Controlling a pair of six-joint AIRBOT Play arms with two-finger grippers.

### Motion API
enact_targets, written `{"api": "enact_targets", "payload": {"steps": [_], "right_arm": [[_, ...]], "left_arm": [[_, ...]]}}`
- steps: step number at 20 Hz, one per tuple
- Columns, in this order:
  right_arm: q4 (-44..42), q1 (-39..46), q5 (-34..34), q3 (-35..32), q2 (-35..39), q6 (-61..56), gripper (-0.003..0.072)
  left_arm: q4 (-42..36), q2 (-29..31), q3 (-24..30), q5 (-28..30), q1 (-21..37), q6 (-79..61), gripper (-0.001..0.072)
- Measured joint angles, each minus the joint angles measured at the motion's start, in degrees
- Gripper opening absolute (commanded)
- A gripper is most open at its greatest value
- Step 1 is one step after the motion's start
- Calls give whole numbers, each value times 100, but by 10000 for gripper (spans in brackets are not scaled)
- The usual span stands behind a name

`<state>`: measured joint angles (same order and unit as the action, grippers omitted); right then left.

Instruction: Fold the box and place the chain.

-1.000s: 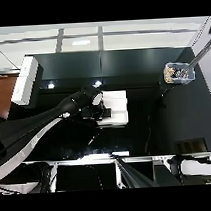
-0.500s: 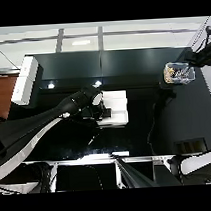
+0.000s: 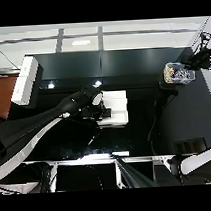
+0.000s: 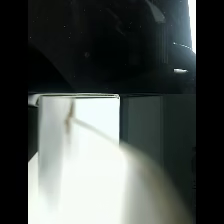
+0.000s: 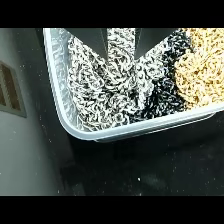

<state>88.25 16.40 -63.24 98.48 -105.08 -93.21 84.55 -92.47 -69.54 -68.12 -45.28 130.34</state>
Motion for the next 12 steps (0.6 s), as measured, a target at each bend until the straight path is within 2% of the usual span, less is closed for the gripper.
{"api": "enact_targets", "payload": {"steps": [9,10,12], "right_arm": [[22,0,92,0,-243,2,203],[24,0,125,0,-286,2,51],[55,0,170,7,-356,-26,21]], "left_arm": [[0,0,0,4,0,-2,33],[0,0,0,4,0,-2,34],[0,0,0,4,0,0,34]]}}
